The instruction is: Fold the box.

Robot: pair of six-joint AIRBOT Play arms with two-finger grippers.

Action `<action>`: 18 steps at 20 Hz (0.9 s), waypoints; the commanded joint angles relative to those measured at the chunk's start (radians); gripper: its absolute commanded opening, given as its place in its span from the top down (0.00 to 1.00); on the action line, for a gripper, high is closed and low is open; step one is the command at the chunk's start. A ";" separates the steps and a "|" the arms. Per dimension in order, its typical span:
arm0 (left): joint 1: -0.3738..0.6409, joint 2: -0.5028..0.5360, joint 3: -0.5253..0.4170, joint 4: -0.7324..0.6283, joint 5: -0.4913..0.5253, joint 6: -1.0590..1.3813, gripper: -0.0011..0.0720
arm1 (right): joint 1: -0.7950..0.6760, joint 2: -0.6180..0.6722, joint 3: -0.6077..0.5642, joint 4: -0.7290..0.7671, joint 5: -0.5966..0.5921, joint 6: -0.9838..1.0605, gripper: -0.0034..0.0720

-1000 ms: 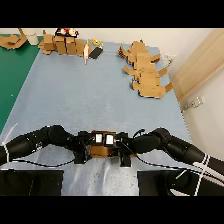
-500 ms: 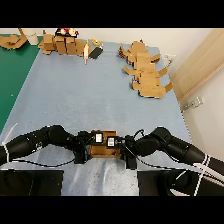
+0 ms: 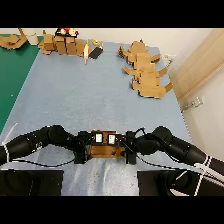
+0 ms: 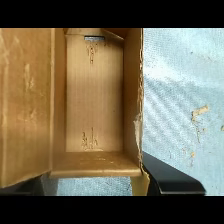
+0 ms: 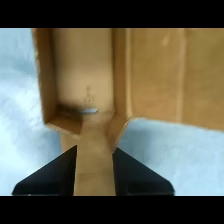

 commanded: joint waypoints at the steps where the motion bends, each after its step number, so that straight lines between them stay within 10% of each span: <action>1: 0.000 0.000 0.001 0.000 0.000 0.000 0.65 | 0.000 0.000 0.001 0.073 0.051 -0.039 0.50; 3: 0.000 0.000 0.001 0.000 0.000 0.000 0.65 | 0.002 0.000 0.001 0.139 0.024 -0.063 0.53; 6: 0.000 0.000 0.001 0.000 0.000 0.000 0.65 | 0.018 -0.001 0.001 0.146 0.028 -0.063 0.85; 18: 0.000 0.000 0.001 0.000 0.000 0.000 0.65 | 0.019 -0.019 0.000 0.225 0.090 -0.115 0.85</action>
